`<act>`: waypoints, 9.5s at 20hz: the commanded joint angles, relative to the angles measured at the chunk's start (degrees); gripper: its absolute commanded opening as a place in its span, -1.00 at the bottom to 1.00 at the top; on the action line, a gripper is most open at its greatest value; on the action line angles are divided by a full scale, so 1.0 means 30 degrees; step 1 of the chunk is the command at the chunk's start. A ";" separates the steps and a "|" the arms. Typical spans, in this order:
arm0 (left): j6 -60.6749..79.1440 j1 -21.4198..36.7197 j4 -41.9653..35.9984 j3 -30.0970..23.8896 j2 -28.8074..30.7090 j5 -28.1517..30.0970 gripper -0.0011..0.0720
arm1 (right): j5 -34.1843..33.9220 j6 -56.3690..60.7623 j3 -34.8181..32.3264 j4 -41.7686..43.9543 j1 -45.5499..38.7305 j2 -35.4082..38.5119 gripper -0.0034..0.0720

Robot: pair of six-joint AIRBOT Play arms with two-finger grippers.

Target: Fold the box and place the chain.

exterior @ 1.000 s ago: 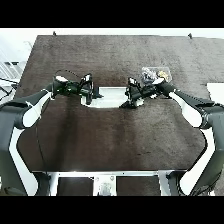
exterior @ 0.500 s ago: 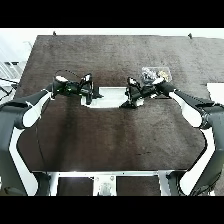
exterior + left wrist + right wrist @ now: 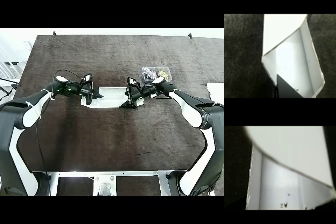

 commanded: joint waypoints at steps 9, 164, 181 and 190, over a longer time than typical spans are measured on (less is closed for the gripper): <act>0.0000 0.0000 0.0007 0.0000 -0.0007 0.0000 -0.91 | 0.0000 -0.0007 0.0022 -0.0036 -0.0015 -0.0015 0.57; -1.0426 -0.2404 1.0579 0.0780 0.3045 0.0488 -0.62 | 0.0015 -0.0066 0.0022 -0.0015 -0.0015 -0.0007 0.30; -1.0083 -0.3585 1.0367 0.0780 0.2732 0.1406 0.06 | 0.0015 -0.0066 0.0022 -0.0015 -0.0015 -0.0007 0.30; -1.0601 -0.3585 1.0440 0.0780 0.2739 0.1392 0.73 | 0.0015 -0.0066 0.0022 -0.0015 -0.0015 -0.0007 0.30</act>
